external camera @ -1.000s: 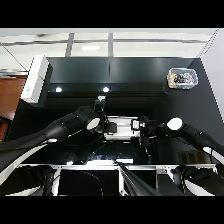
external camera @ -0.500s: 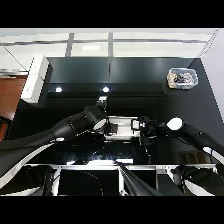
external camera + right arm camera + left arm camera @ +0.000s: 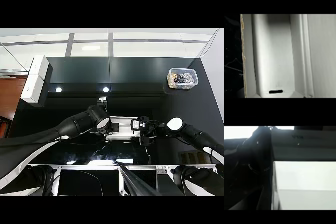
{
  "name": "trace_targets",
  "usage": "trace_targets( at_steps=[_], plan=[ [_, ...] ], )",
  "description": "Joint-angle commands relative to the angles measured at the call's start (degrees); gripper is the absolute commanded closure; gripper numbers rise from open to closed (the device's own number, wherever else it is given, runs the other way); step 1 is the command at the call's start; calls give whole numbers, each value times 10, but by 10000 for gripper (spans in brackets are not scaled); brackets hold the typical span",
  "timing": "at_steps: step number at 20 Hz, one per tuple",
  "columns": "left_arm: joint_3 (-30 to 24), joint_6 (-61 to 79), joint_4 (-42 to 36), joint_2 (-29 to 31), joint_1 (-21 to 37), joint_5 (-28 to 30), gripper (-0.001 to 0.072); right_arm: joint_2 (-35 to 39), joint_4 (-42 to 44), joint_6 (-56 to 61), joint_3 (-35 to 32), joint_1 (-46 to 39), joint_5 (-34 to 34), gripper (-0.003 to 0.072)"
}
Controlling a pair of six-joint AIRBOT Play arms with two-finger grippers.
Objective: Fold the box and place the chain.
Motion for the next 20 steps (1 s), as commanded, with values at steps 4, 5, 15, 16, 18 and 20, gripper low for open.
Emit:
trace_targets(
  at_steps=[4, 5, 15, 16, 18, 20],
  plan=[
    [15, 2, 9, -16, 0, -12, 424, 0, 0, 0, 0, 0, 0, 247],
    [15, 2, 10, -16, 0, -15, 428, 0, 0, 0, 0, 0, 0, 247],
    [15, -2, 10, -26, 0, -10, 554, 0, 0, 0, 0, 0, 0, 248],
    [15, -2, 10, -26, 0, -5, 566, 0, 0, 0, 0, 0, 0, 247],
    [17, -2, 10, -26, 0, 2, 674, 0, 0, 0, 0, 0, 0, 247],
    [17, -2, 10, -26, 0, -9, 686, 0, 0, 0, 0, 0, 0, 247]
  ],
)
